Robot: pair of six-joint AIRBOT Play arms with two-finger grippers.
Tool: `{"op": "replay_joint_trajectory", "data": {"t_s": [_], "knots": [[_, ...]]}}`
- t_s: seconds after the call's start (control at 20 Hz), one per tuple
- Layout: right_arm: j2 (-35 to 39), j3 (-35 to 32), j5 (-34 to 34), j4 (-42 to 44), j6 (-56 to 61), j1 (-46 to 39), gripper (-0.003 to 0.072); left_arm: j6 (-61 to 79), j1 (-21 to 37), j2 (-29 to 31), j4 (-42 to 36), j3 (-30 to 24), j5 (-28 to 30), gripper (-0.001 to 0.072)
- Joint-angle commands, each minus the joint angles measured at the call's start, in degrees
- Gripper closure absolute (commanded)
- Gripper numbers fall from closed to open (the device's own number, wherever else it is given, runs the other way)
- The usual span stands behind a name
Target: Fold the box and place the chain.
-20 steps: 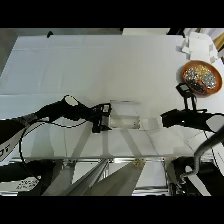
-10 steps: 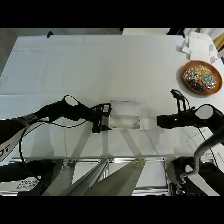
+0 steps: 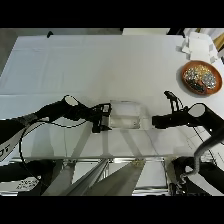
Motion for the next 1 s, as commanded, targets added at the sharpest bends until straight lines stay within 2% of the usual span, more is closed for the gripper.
{"op": "replay_joint_trajectory", "data": {"t_s": [0.0,0.15,0.25,0.4,0.95], "knots": [[-0.3,0.0,-1.6,1.8,-0.6,3.2,0.0674,0.0,0.0,0.0,0.0,0.0,0.0,0.0297],[-0.3,0.3,-2.8,2.0,-0.6,5.6,0.0657,0.0,0.0,0.0,0.0,0.0,0.0,0.0297],[0.1,0.9,-3.1,2.0,-0.6,6.5,0.0562,0.0,0.0,0.0,0.0,0.0,0.0,0.0297],[0.9,1.5,-3.2,1.9,-0.6,6.5,0.0511,0.0,0.0,0.0,0.0,0.0,0.0,0.0297],[2.0,4.3,-1.9,2.0,1.3,10.7,0.0506,0.0,0.0,0.0,0.0,0.0,0.0,0.0297]]}}
